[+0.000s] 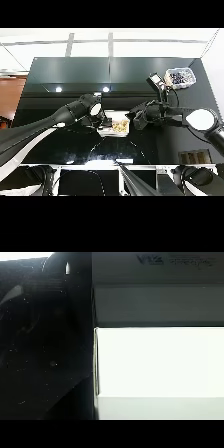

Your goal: Fold the box and place the chain.

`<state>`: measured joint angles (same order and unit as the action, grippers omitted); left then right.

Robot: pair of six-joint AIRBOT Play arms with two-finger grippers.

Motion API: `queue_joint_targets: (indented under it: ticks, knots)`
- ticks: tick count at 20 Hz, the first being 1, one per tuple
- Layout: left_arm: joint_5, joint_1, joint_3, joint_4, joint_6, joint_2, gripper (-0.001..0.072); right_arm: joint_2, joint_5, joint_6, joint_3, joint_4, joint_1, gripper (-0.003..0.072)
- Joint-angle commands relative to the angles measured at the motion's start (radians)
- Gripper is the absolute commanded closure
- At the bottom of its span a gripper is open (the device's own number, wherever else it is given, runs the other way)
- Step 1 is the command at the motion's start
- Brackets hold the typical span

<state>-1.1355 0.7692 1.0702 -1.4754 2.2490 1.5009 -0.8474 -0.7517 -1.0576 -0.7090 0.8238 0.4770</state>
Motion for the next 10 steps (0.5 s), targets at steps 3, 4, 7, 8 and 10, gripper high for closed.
queue_joint_targets:
  ticks: [3, 4, 7, 8, 10]
  knots:
    - [0.0, 0.0, 0.0, 0.0, 0.0, 0.0, 0.0677, -0.015, -0.136, 0.051, 0.017, 0.317, -0.098, 0.0314]
    - [0.0, 0.0, 0.0, 0.0, 0.0, 0.0, 0.0677, -0.016, -0.137, 0.138, 0.048, 0.327, -0.105, 0.0314]
    - [0.0, 0.0, 0.0, 0.0, 0.0, 0.0, 0.0677, -0.026, -0.01, 0.395, 0.178, 0.261, -0.086, 0.0035]
    - [0.0, 0.0, 0.0, 0.0, 0.0, 0.0, 0.0677, -0.046, 0.038, 0.499, 0.209, 0.237, -0.077, 0.0035]
    - [0.0, 0.0, 0.0, 0.0, 0.0, 0.0, 0.0677, -0.122, 0.089, 0.731, 0.224, 0.117, -0.076, 0.0038]
